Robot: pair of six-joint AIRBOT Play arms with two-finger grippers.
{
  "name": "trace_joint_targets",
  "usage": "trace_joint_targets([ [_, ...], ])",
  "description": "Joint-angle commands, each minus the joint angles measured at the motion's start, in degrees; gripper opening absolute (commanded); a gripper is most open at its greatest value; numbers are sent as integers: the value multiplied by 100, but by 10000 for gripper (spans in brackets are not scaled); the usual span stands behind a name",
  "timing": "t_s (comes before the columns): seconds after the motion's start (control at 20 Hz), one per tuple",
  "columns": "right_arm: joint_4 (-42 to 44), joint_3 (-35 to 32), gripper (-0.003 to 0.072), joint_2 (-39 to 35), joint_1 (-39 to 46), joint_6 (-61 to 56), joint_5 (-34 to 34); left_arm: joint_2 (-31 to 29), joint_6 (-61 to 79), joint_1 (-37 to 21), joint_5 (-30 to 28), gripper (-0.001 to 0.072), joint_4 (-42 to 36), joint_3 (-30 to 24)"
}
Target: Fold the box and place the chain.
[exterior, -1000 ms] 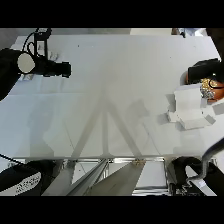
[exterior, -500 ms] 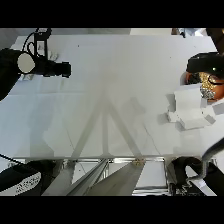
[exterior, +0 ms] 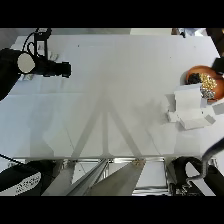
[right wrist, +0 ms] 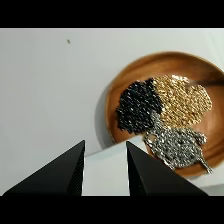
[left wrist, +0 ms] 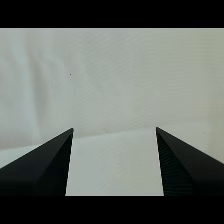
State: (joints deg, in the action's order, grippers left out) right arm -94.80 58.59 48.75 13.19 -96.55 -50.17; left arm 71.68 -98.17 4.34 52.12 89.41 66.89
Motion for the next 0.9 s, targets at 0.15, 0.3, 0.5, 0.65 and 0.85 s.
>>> trace_joint_targets([
  [0.15, 577, 103, 297, 710, 1626, 999, -1714, -4, 2, -4, 0, 581, 0, 2],
  [0.3, 654, 328, 302, 1537, 1917, 1617, -2310, -4, 2, -4, 0, 581, 0, 2],
  [0.5, 219, 1191, 305, 2704, 1978, 2210, -2970, -4, 2, -4, -2, 581, 0, 2],
  [0.65, -278, 1941, 306, 3348, 1978, 2640, -3526, -4, 2, -4, 0, 581, 0, 2],
  [0.85, -1005, 2236, 305, 3447, 2033, 3086, -3526, -4, 2, -4, 0, 581, 0, 2],
])
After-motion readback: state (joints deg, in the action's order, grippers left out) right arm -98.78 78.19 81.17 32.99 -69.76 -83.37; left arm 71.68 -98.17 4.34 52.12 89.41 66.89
